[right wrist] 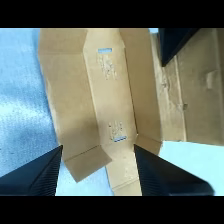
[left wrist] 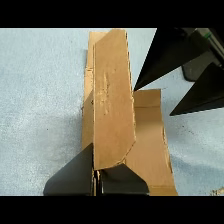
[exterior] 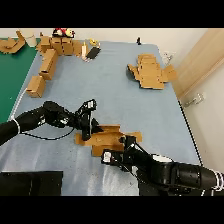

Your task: Fold the box.

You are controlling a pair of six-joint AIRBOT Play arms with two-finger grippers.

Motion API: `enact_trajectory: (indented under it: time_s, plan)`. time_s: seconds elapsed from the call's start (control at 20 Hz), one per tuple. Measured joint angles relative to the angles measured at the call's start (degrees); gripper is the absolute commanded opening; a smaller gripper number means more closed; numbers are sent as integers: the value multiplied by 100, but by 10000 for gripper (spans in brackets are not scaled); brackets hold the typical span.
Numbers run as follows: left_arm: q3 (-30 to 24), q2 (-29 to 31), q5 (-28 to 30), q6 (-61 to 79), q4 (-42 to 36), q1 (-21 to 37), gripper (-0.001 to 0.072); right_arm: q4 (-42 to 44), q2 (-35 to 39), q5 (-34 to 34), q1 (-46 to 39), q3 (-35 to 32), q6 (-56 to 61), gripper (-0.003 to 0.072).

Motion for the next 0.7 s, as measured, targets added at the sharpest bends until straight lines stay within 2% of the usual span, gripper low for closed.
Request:
enact_trajectory:
  time_s: [0.7]
  plan:
    - [0, 0, 0, 0, 0, 0, 12, 55, -575, 302, -2, 0, 0, 699]
